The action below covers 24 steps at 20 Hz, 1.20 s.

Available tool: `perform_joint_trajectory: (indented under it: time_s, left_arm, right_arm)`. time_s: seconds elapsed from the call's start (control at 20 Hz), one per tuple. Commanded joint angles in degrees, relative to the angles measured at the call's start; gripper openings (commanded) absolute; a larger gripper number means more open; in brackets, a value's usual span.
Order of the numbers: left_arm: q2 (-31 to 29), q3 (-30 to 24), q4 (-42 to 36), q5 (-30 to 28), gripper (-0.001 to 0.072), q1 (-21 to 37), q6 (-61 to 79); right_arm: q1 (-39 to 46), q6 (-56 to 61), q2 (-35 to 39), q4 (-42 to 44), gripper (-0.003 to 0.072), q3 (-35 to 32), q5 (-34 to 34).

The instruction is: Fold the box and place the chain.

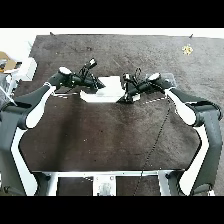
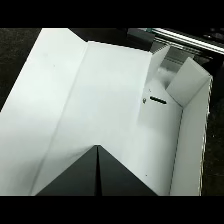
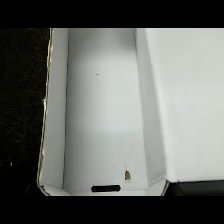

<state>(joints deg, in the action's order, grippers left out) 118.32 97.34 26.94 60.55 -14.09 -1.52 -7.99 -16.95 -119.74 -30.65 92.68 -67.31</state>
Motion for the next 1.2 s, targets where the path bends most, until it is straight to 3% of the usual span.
perform_joint_trajectory:
  time_s: [0.0,0.15,0.35,0.55,0.7,0.75,0.8,0.85,0.95,1.0,1.05,1.15]
  left_arm:
    - [-0.07,0.0,0.22,1.09,0.0011,-0.02,0.07]
    - [-1.11,0.31,0.13,-0.28,0.0011,0.02,0.09]
    - [-3.17,4.7,0.22,0.02,0.0011,1.09,0.0]
    - [-7.63,6.47,0.31,6.93,0.0011,5.57,-0.15]
    - [-8.66,6.38,3.15,17.38,0.0014,7.61,0.09]
    - [-8.63,5.99,7.52,20.06,0.026,7.32,0.79]
    - [-8.59,5.27,12.24,20.44,0.0575,6.62,0.7]
    - [-8.59,4.24,15.85,19.26,0.063,5.95,0.76]
    - [-8.59,1.33,19.85,14.38,0.0631,4.5,1.99]
    - [-8.55,-0.24,20.65,11.5,0.0697,3.85,2.71]
    - [-8.44,-1.55,21.29,9.2,0.0719,3.13,3.5]
    - [-8.24,-3.78,23.56,5.4,0.0718,1.53,3.63]
  right_arm:
    - [-0.07,0.07,-0.02,0.02,0.0417,0.04,0.02]
    - [-0.04,0.07,-0.02,0.0,0.0417,0.04,0.02]
    - [-0.04,0.09,-0.02,0.0,0.0416,0.04,0.04]
    - [-0.04,0.07,-0.02,0.02,0.0416,0.04,0.02]
    - [-0.04,0.07,-0.02,0.0,0.0417,0.04,0.02]
    - [-0.07,0.07,-0.02,0.0,0.0417,0.04,0.02]
    - [-0.04,0.07,-0.02,0.02,0.0416,0.04,0.02]
    - [-0.04,0.07,-0.02,0.0,0.0417,0.04,0.02]
    - [-0.07,0.07,-0.02,0.02,0.0416,0.04,0.02]
    - [-0.07,0.07,-0.02,0.0,0.0417,0.04,0.04]
    - [-0.07,0.07,-0.02,0.02,0.0417,0.04,0.02]
    - [-0.07,0.07,-0.02,0.02,0.0417,0.04,0.02]
